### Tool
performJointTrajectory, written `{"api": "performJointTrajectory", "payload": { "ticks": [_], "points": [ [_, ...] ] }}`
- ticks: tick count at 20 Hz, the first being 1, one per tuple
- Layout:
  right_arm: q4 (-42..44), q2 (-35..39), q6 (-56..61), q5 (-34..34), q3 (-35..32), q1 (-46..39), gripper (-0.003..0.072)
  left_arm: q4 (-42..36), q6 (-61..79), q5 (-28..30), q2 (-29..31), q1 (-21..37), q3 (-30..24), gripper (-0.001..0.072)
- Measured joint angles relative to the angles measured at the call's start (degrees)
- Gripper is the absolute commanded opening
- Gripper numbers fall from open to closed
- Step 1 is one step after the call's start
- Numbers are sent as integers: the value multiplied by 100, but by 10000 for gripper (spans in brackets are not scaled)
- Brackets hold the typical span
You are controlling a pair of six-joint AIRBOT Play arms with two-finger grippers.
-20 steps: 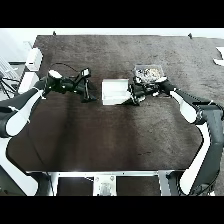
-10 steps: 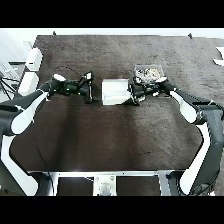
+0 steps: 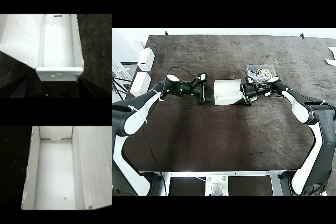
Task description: Fold the box and place the chain.
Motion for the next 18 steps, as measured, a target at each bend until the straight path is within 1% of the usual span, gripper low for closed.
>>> {"api": "performJointTrajectory", "payload": {
  "ticks": [4,11,15,18],
  "points": [
    [7,0,7,-4,0,0,585,175,-35,-13,-2,61,0,716],
    [4,0,7,-4,0,2,585,179,-46,-59,-31,85,24,716],
    [4,0,4,-4,0,2,585,214,-249,-413,-330,74,400,718],
    [4,0,7,-4,0,2,585,267,-367,-566,-457,72,627,717]
  ]
}}
